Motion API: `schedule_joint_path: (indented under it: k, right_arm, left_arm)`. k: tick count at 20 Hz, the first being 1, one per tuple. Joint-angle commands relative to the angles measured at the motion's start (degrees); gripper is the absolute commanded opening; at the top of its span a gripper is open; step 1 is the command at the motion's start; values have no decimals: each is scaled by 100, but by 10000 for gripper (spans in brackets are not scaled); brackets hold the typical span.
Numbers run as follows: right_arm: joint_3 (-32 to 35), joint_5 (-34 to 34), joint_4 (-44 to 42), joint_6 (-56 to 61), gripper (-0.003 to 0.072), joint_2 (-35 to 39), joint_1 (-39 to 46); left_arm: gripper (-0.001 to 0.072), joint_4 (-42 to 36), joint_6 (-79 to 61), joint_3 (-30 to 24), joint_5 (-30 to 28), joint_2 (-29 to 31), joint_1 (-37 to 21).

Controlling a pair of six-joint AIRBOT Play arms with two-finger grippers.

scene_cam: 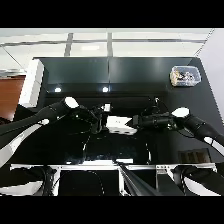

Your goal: Fold the box and place the chain.

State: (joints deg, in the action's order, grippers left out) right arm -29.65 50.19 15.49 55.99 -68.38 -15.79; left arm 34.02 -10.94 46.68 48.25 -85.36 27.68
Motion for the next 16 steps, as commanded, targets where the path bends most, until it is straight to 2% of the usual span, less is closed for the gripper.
schedule_joint_path:
  k: [1, 6, 8, 10, 13, 14, 15, 16]
  right_arm:
    - [2, -160, 181, -7, 16, -9, -4]
    - [2, -155, 308, 20, 15, -9, -2]
    - [-44, 68, 319, 15, 16, 0, 11]
    - [-326, 699, 549, 13, 16, 120, 138]
    - [-1023, 1926, 1244, 114, 16, 710, 662]
    - [-1222, 2138, 1572, 317, 16, 992, 933]
    - [-1362, 2264, 1923, 487, 16, 1272, 1248]
    - [-1438, 2376, 2251, 632, 16, 1523, 1582]
  left_arm:
    - [355, -4, 31, 4, -4, -2, 0]
    - [354, -4, 31, 4, -4, -2, 0]
    - [354, -4, 28, 4, -7, -2, -2]
    - [354, -4, 31, 33, 4, -2, -24]
    - [363, 4, 225, 144, 208, 0, -129]
    - [490, 37, 243, 192, 262, 13, -181]
    - [720, 116, 260, 251, 385, 33, -223]
    - [714, 293, 267, 321, 525, 79, -245]
